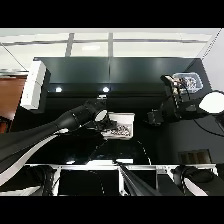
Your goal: Fold the box and place the chain.
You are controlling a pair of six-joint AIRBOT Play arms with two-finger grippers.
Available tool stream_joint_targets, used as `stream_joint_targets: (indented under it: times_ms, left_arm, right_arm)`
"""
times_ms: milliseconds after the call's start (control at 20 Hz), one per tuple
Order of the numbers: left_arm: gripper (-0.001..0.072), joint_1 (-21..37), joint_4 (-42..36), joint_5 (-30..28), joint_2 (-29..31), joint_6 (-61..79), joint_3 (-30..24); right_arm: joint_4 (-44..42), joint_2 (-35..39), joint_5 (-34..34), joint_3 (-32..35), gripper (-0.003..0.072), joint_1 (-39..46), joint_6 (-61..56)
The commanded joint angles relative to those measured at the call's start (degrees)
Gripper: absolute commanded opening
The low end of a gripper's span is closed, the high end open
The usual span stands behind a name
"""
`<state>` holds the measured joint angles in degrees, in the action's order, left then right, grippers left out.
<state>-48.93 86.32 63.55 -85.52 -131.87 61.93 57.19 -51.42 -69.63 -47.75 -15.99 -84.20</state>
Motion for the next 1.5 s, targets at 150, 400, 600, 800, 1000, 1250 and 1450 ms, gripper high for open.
stream_joint_targets:
  times_ms: [150, 400, 600, 800, 1000, 1250, 1450]
  left_arm:
    - [0.0029, 0.8, -0.2, -1.7, 0.4, -1.4, 2.1]
    - [0.0587, 0.8, 1.0, 1.2, 1.4, 2.1, 3.2]
    - [0.0587, 0.8, 13.2, 6.3, 10.4, 11.9, 2.6]
    - [0.0587, 8.9, 17.7, 3.7, 23.6, 26.2, -7.4]
    - [0.0586, 30.0, -5.1, -8.9, 32.3, 34.0, -22.8]
    - [0.0630, 39.8, -47.9, -5.2, 24.1, 87.6, -31.0]
    - [0.0720, 31.2, -50.5, -6.4, 18.4, 120.6, -30.9]
  right_arm:
    - [1.6, 1.3, -3.0, 0.0, 0.0252, 1.4, 0.0]
    - [1.6, 1.3, -2.6, 0.0, 0.0252, 1.4, 0.0]
    - [1.8, 1.3, -2.5, 0.0, 0.0252, 1.4, 0.0]
    - [1.8, 1.3, -0.5, 0.0, 0.0251, 1.5, 0.0]
    - [1.8, 1.3, 0.6, 0.0, 0.0251, 1.5, 0.0]
    - [1.9, 1.2, 1.6, 0.0, 0.0251, 1.5, 0.0]
    - [1.9, 1.2, 1.2, 0.0, 0.0251, 1.5, 0.0]
